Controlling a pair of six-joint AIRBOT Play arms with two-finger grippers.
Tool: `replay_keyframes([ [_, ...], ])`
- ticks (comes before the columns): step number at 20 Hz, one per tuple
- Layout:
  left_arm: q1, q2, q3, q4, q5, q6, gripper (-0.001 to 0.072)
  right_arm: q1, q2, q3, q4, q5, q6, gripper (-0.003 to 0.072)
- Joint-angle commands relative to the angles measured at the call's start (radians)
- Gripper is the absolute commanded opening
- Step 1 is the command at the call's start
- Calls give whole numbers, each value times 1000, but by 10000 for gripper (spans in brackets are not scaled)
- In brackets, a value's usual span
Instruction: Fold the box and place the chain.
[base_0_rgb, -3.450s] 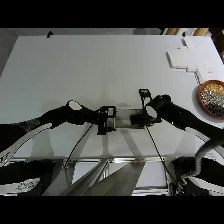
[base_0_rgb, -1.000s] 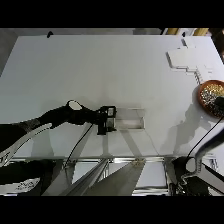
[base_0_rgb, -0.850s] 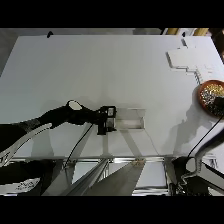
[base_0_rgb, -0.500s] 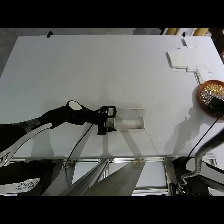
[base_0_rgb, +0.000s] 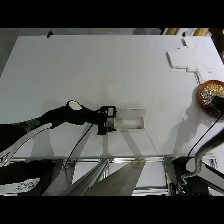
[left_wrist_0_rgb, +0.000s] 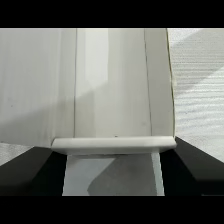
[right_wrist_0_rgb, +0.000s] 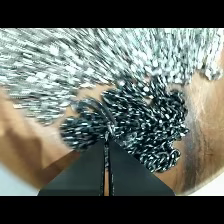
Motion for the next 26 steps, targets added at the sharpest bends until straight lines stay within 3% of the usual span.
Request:
replay_keyframes([
  [1, 0, 0, 0, 0, 0, 0, 149, 76, 141, 0, 7, 54, -12, 16],
  [11, 0, 0, 0, 0, 0, 0, 149, 445, 494, 0, 127, 376, -72, 14],
  [16, 0, 0, 0, 0, 0, 0, 149, 603, 686, 0, 354, 547, -179, 15],
  [21, 0, 0, 0, 0, 0, 0, 149, 783, 729, 0, 506, 616, -205, 15],
  [26, 0, 0, 0, 0, 0, 0, 149, 949, 729, 0, 618, 555, -250, 16],
])
